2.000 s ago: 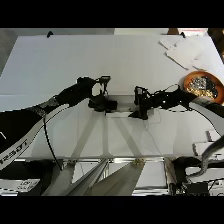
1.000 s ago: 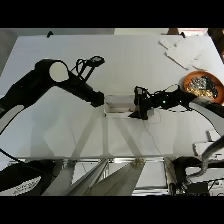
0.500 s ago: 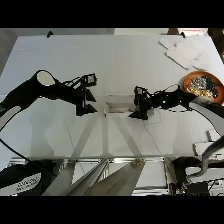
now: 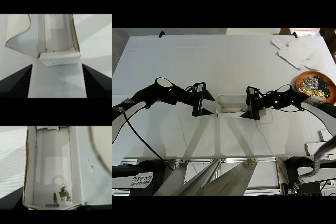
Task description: Fold the box and place the chain.
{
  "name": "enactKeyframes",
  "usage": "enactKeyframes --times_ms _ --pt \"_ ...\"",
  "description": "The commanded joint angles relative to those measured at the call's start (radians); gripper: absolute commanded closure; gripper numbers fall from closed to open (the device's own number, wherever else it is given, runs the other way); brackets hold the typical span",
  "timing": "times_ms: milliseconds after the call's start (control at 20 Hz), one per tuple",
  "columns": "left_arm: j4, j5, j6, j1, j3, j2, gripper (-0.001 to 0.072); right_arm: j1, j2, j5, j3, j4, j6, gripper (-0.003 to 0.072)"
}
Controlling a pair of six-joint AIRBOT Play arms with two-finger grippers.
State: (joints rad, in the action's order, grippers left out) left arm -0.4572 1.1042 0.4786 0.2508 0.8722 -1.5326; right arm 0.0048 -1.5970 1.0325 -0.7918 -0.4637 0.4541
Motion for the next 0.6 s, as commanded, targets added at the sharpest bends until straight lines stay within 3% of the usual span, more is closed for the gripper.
enactKeyframes --times_ms 0,550 --pt "0.056 -0.016 0.071 -0.001 -0.002 -0.017 0.0010 0.000 0.000 0.000 0.000 0.000 0.000 0.0167" --pt "0.027 0.001 -0.017 0.018 -0.002 -0.018 0.0009 0.000 0.000 0.000 0.000 0.000 0.000 0.0167"
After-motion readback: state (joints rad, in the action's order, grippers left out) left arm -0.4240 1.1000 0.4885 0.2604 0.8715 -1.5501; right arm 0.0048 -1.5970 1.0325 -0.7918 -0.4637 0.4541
